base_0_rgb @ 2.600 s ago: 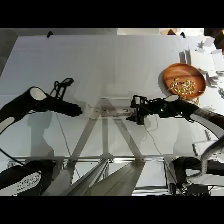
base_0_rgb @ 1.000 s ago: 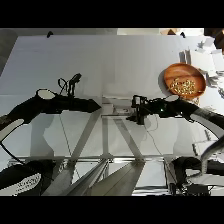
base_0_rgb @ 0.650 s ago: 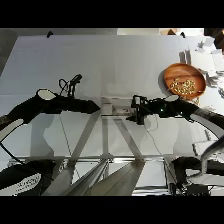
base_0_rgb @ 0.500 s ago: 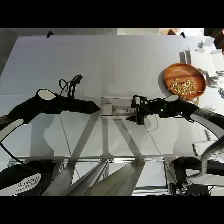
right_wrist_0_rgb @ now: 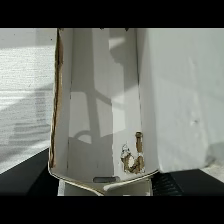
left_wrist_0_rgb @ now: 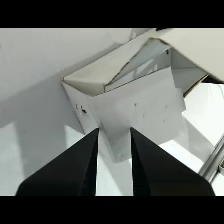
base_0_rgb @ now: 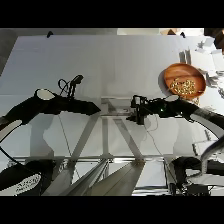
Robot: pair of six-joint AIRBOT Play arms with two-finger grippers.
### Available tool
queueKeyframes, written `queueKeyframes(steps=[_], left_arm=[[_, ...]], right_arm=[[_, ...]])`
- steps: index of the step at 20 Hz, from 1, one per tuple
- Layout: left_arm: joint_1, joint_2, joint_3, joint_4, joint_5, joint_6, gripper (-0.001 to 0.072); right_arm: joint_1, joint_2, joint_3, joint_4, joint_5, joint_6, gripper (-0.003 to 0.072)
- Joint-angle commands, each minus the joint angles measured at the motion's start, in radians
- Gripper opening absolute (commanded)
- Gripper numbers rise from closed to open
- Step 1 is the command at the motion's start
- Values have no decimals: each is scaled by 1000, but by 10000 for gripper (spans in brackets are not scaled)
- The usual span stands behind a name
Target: Fold the box and place the chain.
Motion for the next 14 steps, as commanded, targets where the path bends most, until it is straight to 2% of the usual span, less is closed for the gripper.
queueKeyframes(steps=[1,2,3,9,14], left_arm=[[-3,13,0,7,44,3,240],[-10,13,0,8,60,3,304],[-19,13,0,8,73,3,337],[-98,13,0,4,138,-4,350],[-114,14,0,23,175,-5,351]], right_arm=[[1,0,0,0,0,0,513],[1,0,0,0,0,0,513],[1,0,0,0,0,0,513],[1,0,0,0,0,0,513],[1,0,0,0,0,0,513]])
